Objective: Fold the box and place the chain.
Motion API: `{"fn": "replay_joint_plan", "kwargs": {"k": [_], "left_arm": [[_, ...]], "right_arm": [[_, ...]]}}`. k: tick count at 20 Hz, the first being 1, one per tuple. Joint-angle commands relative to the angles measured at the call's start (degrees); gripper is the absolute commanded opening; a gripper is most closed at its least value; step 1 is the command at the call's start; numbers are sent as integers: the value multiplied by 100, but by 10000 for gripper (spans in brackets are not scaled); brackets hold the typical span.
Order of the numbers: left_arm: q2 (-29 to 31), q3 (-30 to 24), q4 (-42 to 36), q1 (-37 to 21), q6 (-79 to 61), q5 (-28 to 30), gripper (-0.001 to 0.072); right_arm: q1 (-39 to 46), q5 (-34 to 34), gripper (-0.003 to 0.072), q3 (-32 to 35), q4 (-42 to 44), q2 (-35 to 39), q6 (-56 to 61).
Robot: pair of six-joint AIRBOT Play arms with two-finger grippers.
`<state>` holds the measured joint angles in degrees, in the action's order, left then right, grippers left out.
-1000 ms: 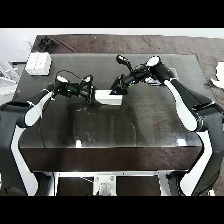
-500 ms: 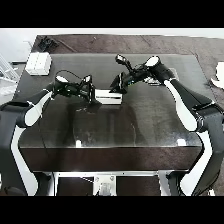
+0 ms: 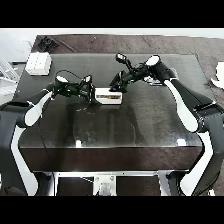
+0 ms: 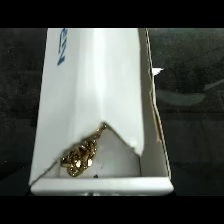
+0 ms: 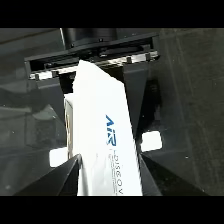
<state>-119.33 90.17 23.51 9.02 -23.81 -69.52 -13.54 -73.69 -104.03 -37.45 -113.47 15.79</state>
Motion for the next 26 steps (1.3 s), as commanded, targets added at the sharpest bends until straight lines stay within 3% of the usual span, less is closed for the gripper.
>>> {"fn": "replay_joint_plan", "kwargs": {"k": [1,19,26], "left_arm": [[0,2,2,2,-2,0,430],[0,2,2,2,-2,0,430],[2,2,2,2,-2,0,430]], "right_arm": [[0,70,403,2,-131,4,-2],[-175,-258,400,129,-503,24,219],[-175,-264,400,481,-503,24,212]]}}
